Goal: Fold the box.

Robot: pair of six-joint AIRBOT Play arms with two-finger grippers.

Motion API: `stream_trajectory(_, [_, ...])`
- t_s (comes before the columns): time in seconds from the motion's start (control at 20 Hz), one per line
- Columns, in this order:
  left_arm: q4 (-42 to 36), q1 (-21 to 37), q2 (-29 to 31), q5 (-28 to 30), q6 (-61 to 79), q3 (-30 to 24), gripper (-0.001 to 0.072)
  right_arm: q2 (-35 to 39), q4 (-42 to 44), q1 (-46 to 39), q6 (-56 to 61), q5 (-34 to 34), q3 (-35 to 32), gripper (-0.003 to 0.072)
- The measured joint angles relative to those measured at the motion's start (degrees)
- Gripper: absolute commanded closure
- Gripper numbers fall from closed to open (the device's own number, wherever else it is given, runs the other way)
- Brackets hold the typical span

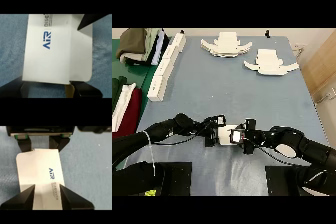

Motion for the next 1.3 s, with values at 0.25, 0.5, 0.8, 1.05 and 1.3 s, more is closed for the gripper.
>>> stream_trajectory(0.25, [0.00, 0.00, 0.00, 0.00, 0.02, 0.00, 0.0255, -1.09, -0.35, 1.09, -1.36, 1.51, -0.02, 0.0161])
stream_trajectory(0.5, [-0.02, 0.00, 0.00, -0.02, 0.00, 0.00, 0.0255, -2.36, -2.58, 1.33, -2.43, -0.33, -0.02, 0.0164])
stream_trajectory(0.8, [-0.02, 0.02, 0.00, 0.09, -0.02, 0.00, 0.0255, -2.56, -4.76, 1.31, -2.75, -1.86, -0.04, 0.0172])
stream_trajectory(1.05, [-0.02, 0.02, 0.00, 0.09, -0.02, 0.00, 0.0255, -0.85, -5.22, 1.33, -2.78, -3.10, -0.04, 0.0172])
stream_trajectory(1.3, [-0.02, 0.02, 0.00, 0.04, 0.00, 0.00, 0.0255, 0.59, -5.57, 1.33, -2.78, -4.50, 0.02, 0.0172])
